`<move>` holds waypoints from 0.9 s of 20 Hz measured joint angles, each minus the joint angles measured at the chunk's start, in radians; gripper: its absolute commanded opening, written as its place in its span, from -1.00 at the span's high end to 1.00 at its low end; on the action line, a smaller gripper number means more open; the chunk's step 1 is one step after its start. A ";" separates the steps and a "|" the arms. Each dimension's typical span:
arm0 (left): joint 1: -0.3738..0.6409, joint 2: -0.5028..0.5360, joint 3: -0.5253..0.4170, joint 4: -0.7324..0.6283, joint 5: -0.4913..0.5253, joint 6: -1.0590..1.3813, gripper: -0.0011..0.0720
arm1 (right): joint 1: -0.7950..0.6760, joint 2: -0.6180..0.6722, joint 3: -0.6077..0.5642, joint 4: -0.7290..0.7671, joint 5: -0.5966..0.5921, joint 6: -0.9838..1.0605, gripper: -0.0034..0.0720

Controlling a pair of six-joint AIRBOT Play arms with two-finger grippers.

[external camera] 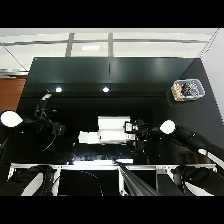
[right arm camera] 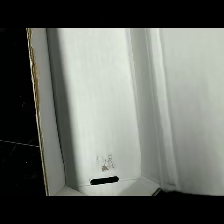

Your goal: Fold the box and place the chain.

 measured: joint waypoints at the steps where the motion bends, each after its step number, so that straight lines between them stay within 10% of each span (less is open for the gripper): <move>1: 0.048 0.000 -0.033 -0.073 0.001 -0.029 0.89 | 0.000 0.000 0.000 0.000 0.000 0.000 0.10; 6: 0.105 -0.071 -0.168 -0.298 0.005 -0.090 0.89 | 0.000 0.000 0.000 0.000 0.000 0.000 0.10; 16: -0.159 -0.246 -0.213 -0.554 0.138 0.103 0.88 | 0.000 0.000 0.000 0.000 0.001 0.000 0.10; 18: -0.186 -0.256 -0.206 -0.620 0.144 0.182 0.53 | 0.000 0.000 0.000 0.000 0.000 0.000 0.10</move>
